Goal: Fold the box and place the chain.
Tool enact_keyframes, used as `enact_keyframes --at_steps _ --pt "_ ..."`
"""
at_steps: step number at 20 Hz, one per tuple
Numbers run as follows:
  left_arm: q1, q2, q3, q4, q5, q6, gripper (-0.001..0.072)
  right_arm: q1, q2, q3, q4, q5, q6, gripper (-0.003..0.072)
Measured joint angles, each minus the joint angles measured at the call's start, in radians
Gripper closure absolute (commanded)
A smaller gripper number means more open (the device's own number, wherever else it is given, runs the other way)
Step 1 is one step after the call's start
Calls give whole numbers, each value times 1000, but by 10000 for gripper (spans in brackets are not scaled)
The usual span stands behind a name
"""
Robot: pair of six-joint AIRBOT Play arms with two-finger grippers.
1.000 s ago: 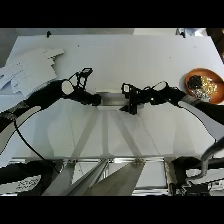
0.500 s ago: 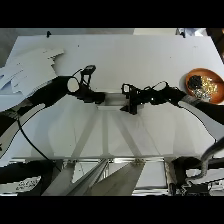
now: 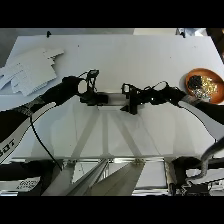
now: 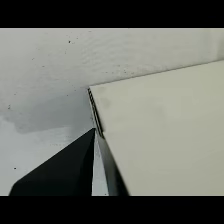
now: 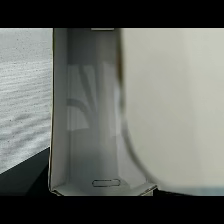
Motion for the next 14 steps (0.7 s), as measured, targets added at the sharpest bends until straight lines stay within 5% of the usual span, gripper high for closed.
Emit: enact_keyframes --at_steps 2,5,10,12,14 --pt "-1 -2 1 6 -5 -24 506 0 0 0 0 0 0 255" --pt "-5 -4 1 23 -16 -56 704 0 0 0 4 3 2 255" --pt "-22 -4 2 63 -18 -45 693 0 1 0 4 4 2 255" --pt "-26 -5 2 70 -16 -32 578 0 1 0 2 2 1 255" --pt "-29 -6 2 58 -5 -23 327 0 -1 0 -5 -5 -7 255"
